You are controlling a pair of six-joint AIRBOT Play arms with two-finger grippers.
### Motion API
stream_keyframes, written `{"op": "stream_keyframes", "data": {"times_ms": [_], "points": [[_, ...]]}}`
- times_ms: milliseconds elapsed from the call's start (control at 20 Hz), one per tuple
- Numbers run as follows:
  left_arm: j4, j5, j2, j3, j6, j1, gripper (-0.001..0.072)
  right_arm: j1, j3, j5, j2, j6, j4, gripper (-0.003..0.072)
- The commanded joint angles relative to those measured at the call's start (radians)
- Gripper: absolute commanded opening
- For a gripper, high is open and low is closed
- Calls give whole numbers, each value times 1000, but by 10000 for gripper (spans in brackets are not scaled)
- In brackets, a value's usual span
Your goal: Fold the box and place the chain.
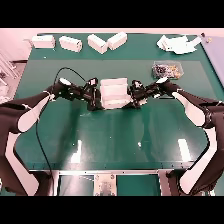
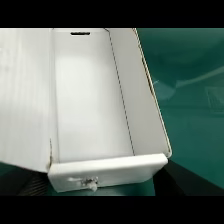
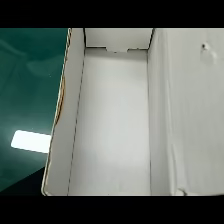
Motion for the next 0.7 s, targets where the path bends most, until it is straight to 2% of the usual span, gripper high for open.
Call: {"op": "stream_keyframes", "data": {"times_ms": [0, 250, 450, 650], "points": [[-43, 42, -13, 2, 4, -7, 720, 1, 0, 2, 1, -1, -2, 579], [-42, 105, -23, 26, 22, -7, 720, 1, 0, 2, 1, -1, -2, 579], [42, 146, -26, 58, 19, -7, 715, 1, 0, 2, 1, -1, -2, 580], [63, 77, -58, 109, -8, -7, 713, 1, 0, 2, 1, -1, -2, 579]]}}
